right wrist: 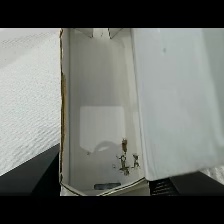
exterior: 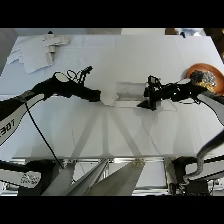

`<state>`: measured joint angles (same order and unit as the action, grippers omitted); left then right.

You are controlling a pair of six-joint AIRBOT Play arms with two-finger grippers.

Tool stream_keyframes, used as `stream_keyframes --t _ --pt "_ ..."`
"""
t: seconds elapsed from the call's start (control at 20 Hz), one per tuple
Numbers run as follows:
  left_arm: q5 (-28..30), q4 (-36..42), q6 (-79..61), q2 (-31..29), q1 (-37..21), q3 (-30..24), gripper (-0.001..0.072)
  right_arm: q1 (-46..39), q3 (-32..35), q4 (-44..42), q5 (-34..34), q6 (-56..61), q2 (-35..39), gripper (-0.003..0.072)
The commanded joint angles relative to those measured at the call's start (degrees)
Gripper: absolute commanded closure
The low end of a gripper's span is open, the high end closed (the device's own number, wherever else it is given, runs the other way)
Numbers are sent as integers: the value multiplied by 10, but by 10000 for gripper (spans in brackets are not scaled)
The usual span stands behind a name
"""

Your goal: Fold the box and place the chain.

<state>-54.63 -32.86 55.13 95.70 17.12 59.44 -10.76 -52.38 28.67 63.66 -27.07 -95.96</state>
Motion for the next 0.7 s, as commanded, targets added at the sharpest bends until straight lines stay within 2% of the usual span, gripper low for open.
stream_keyframes --t 0.0,0.15,0.4,0.45,0.55,0.65 --pt "23 12 2 5 15 0 698 0 0 0 0 0 0 241" --pt "21 20 1 5 15 0 698 0 0 0 0 0 0 241" --pt "-16 92 -87 -1 15 0 688 0 0 0 0 0 0 241" --pt "-18 98 -91 -1 16 0 667 0 0 0 0 0 0 241" --pt "-17 102 -91 -1 16 0 488 0 0 0 0 0 0 241" --pt "-15 104 -91 -1 17 0 470 0 0 0 0 0 0 241"
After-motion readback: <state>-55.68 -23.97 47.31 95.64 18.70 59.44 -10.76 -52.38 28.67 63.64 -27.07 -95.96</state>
